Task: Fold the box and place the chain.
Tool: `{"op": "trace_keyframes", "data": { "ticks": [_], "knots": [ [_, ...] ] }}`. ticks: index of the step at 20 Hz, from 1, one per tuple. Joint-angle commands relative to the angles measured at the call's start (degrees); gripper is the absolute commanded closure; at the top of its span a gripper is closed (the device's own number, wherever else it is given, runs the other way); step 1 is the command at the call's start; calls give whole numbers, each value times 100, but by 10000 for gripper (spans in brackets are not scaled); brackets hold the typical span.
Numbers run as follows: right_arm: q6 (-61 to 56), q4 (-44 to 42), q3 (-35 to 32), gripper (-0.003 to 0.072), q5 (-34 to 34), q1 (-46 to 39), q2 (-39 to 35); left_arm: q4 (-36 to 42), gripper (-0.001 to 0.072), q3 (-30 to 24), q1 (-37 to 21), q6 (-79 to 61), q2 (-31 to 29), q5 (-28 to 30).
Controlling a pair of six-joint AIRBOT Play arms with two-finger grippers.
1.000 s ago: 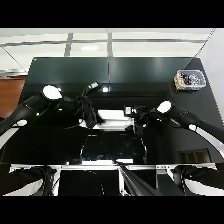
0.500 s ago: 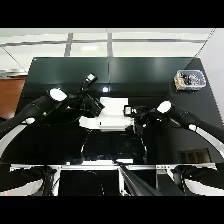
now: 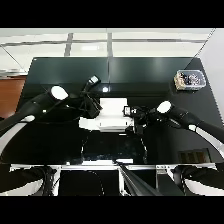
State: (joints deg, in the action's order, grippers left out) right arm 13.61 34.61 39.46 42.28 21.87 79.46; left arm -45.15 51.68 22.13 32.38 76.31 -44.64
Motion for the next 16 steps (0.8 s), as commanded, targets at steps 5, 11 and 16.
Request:
{"op": "trace_keyframes", "data": {
  "ticks": [5, 11, 16],
  "knots": [
    [-11, -7, 2, 507, -7, 4, 4, -520, 682, -754, -619, -546, -1429, -728],
    [-11, -7, 2, 507, -7, 4, 4, -562, -3, -1176, -304, -2806, -881, -809],
    [-11, -7, 2, 507, -7, 4, 4, -485, -1, -1145, -15, -3668, -404, -492]
  ]
}}
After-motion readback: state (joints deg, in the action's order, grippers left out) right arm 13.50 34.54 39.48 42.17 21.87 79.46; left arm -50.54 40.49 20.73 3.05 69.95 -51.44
